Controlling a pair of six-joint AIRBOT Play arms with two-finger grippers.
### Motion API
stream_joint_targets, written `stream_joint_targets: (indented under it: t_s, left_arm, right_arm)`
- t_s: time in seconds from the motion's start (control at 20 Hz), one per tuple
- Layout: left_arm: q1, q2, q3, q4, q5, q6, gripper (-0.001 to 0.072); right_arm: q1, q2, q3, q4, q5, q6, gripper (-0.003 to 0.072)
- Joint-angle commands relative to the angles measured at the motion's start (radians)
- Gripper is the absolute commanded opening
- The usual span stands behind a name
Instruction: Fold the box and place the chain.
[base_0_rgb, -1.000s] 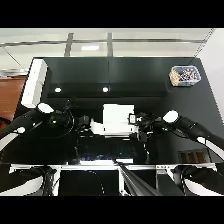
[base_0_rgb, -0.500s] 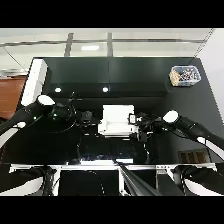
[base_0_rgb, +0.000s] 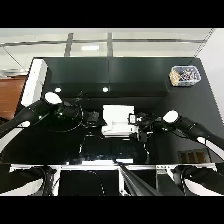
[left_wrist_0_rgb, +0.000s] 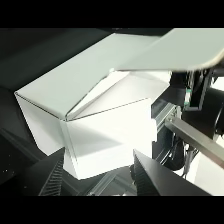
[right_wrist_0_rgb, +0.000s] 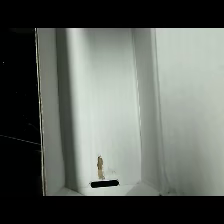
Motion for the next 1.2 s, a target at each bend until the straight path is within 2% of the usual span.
stream_joint_targets:
  t_s: [0.0,0.25,0.4,0.55,0.6,0.65,1.15]
  left_arm:
    - [-0.019,0.000,0.013,0.027,0.011,-0.035,0.0493]
    - [-0.111,0.000,0.110,0.298,0.019,-0.200,0.0494]
    - [-0.166,0.000,0.142,0.323,0.053,-0.283,0.0493]
    - [-0.223,0.000,0.155,0.437,0.090,-0.415,0.0493]
    - [-0.238,0.000,0.157,0.469,0.098,-0.440,0.0474]
    - [-0.252,-0.001,0.157,0.483,0.104,-0.445,0.0422]
    - [-0.291,-0.001,0.157,0.604,0.126,-0.566,0.0407]
  right_arm:
    - [0.001,-0.001,0.000,0.000,0.000,0.000,0.0128]
    - [0.001,-0.001,0.000,0.000,0.000,0.000,0.0128]
    - [0.001,-0.001,0.000,0.000,0.000,0.000,0.0128]
    - [0.001,-0.001,0.000,0.000,0.000,0.000,0.0128]
    - [0.001,-0.001,0.000,0.000,0.000,0.000,0.0128]
    - [0.001,-0.001,0.000,0.000,0.000,0.000,0.0127]
    - [0.001,-0.001,0.000,0.000,0.000,0.000,0.0128]
